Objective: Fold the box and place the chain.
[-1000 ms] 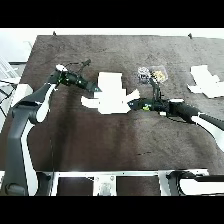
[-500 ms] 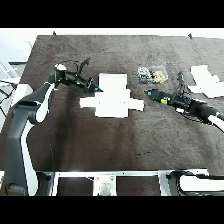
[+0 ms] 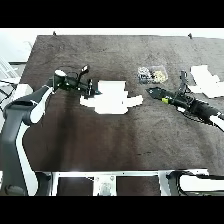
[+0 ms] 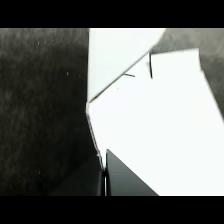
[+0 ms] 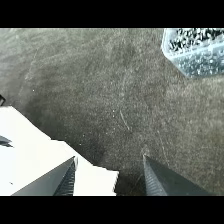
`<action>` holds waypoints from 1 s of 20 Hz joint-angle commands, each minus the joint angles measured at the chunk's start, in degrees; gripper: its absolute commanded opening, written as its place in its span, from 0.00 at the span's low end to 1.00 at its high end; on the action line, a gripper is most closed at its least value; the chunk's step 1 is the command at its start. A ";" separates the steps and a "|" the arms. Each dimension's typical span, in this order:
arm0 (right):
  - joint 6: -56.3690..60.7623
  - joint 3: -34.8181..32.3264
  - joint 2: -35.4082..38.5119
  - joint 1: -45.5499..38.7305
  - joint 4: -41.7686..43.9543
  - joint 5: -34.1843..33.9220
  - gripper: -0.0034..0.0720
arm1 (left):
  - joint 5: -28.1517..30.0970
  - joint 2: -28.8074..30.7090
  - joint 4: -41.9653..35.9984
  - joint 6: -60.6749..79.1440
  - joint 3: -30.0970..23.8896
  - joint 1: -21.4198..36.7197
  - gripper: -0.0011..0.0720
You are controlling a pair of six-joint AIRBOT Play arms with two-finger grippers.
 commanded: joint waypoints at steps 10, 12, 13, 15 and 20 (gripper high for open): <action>-13.16 -0.07 0.44 0.13 0.74 11.13 0.59 | 3.78 1.07 0.57 5.55 -3.15 0.04 0.04; -16.09 -0.90 1.90 0.42 0.76 15.72 0.57 | 2.08 1.07 0.59 5.55 -3.15 0.04 0.04; -17.14 -1.81 2.91 0.90 0.74 15.72 0.57 | 1.36 1.07 0.66 5.55 -3.15 0.04 0.04; -20.63 -3.65 4.57 1.95 0.72 15.69 0.57 | 1.14 1.07 0.63 5.55 -3.15 0.04 0.04; -39.98 -9.75 8.11 6.99 0.42 12.00 0.54 | 0.61 1.07 0.63 5.55 -3.15 0.04 0.04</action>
